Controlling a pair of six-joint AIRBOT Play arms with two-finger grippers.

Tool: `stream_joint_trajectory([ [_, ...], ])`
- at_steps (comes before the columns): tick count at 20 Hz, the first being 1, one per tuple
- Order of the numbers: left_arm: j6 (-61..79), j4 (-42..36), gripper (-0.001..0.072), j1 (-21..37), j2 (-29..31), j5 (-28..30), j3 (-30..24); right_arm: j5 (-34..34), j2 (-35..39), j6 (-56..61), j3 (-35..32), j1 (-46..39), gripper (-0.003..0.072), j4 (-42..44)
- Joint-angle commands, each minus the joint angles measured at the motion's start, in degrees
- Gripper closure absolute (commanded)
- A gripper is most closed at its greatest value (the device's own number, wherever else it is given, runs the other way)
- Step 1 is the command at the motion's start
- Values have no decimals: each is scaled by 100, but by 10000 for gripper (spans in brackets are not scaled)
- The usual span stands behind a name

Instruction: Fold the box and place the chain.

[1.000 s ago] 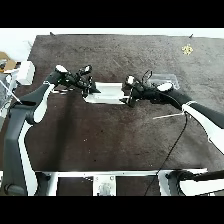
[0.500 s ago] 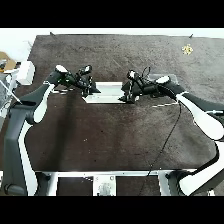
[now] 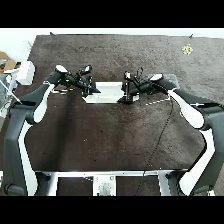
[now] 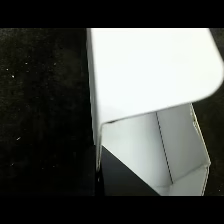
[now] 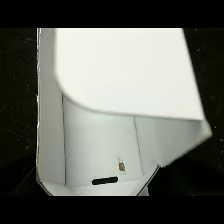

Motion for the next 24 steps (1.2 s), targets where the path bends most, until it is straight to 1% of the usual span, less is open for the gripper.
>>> stream_joint_trajectory([
  [1, 2, 4, 698, 0, -2, -2, 0, 227, -258, 52, 291, 20, 8, -15],
  [15, 2, 4, 698, 0, -2, -2, 0, 46, -315, 2, 310, 107, 10, -44],
  [17, 0, 4, 698, 0, -2, -2, 0, 31, -317, -17, 310, 131, 57, -83],
  [24, 2, 4, 698, 0, -2, -2, 0, 39, -317, -42, 310, 131, 59, -271],
])
